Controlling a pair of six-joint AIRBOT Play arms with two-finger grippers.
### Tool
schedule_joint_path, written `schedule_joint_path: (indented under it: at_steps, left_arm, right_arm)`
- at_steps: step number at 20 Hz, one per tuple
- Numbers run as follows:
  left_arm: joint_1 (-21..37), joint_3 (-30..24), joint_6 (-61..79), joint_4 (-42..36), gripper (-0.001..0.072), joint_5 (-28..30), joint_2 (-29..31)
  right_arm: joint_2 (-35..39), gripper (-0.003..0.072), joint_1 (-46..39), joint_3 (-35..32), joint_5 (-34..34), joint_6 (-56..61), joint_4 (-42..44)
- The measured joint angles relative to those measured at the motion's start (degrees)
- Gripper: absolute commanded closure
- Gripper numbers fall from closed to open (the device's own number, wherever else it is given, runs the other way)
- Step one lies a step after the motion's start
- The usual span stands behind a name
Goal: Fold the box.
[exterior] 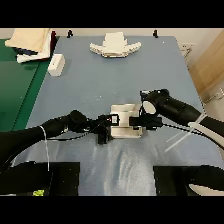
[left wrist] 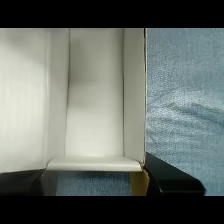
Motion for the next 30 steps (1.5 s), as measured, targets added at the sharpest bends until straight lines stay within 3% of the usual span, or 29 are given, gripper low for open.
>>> schedule_joint_path:
  at_steps: [3, 5, 7, 8, 13, 19, 23, 30]
  left_arm:
    - [0.0, 0.0, 0.0, 0.0, 0.0182, 0.0, 0.0]
    - [0.0, 0.0, 0.0, 0.0, 0.0183, 0.0, 0.0]
    - [0.0, 0.0, 0.0, 0.0, 0.0182, 0.0, 0.0]
    - [0.0, 0.0, 0.0, 0.0, 0.0182, 0.0, 0.0]
    - [0.0, 0.0, 0.0, 0.0, 0.0182, 0.0, 0.0]
    - [0.0, 0.0, 0.0, 0.0, 0.0182, 0.0, 0.0]
    - [0.0, 0.0, 0.0, 0.0, 0.0182, 0.0, 0.0]
    - [0.0, 0.0, 0.0, 0.0, 0.0182, 0.0, 0.0]
  right_arm:
    - [4.4, 0.0237, 0.0, 0.5, 1.2, -0.5, 2.1]
    - [7.7, 0.0513, -0.6, 0.7, 2.3, -1.1, 2.8]
    - [10.4, 0.0666, -3.2, 0.8, 3.8, -2.6, 2.9]
    - [11.3, 0.0683, -5.4, 0.8, 4.2, -4.2, 3.0]
    - [9.4, 0.0683, -22.2, 0.8, 4.0, -19.3, 10.2]
    - [-5.9, 0.0681, -42.1, 1.2, 3.2, -48.2, 43.4]
    - [-16.0, 0.0681, -44.6, 3.8, 6.1, -60.8, 59.2]
    - [-21.1, 0.0682, -38.1, 7.2, 11.3, -69.0, 65.9]
